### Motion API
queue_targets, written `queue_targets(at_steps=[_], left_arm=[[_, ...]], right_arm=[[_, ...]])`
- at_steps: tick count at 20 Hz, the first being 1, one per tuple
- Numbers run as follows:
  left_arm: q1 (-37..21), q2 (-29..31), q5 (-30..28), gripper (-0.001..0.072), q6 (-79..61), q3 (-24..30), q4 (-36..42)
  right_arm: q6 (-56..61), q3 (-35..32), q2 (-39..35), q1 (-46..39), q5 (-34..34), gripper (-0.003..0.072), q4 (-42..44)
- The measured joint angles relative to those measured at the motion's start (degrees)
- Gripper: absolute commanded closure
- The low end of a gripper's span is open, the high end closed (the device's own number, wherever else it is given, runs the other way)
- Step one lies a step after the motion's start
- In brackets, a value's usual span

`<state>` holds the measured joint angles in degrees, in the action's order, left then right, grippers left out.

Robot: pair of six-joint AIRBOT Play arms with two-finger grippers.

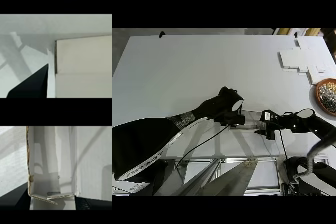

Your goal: Fold the box and place the chain.

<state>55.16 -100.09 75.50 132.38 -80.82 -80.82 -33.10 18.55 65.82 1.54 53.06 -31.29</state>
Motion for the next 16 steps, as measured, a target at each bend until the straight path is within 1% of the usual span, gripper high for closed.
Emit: queue_targets(at_steps=[1,2,3,9,11,12,13,14,16], left_arm=[[-0.13,0.68,0.26,0.0472,-1.77,0.00,0.09],[-0.22,1.36,0.50,0.0454,-3.96,0.00,0.42],[-0.35,2.03,0.92,0.0412,-6.97,0.00,0.83],[-1.22,6.56,8.90,0.0414,-25.31,0.33,2.67],[-2.29,9.49,9.18,0.0402,-30.27,1.49,3.52],[-2.99,11.26,8.96,0.0262,-32.89,2.64,4.20],[-3.98,13.46,8.11,0.0138,-36.24,4.37,4.79],[-5.11,15.76,6.38,0.0125,-40.48,6.64,5.66],[-7.76,20.17,1.97,0.0126,-51.71,12.31,8.15]], right_arm=[[0.02,0.00,0.00,0.00,0.00,0.0344,0.00],[0.02,0.00,0.00,0.00,0.00,0.0344,0.00],[0.02,0.00,0.00,0.00,0.02,0.0344,0.00],[0.09,0.00,0.00,0.00,0.09,0.0344,0.02],[0.09,0.00,0.00,0.00,0.09,0.0344,0.02],[0.09,0.00,0.00,0.00,0.09,0.0344,0.02],[0.09,0.00,0.00,0.00,0.09,0.0344,0.02],[0.09,0.00,0.00,0.00,0.11,0.0344,0.02],[0.09,0.00,0.00,0.00,0.09,0.0344,0.02]])
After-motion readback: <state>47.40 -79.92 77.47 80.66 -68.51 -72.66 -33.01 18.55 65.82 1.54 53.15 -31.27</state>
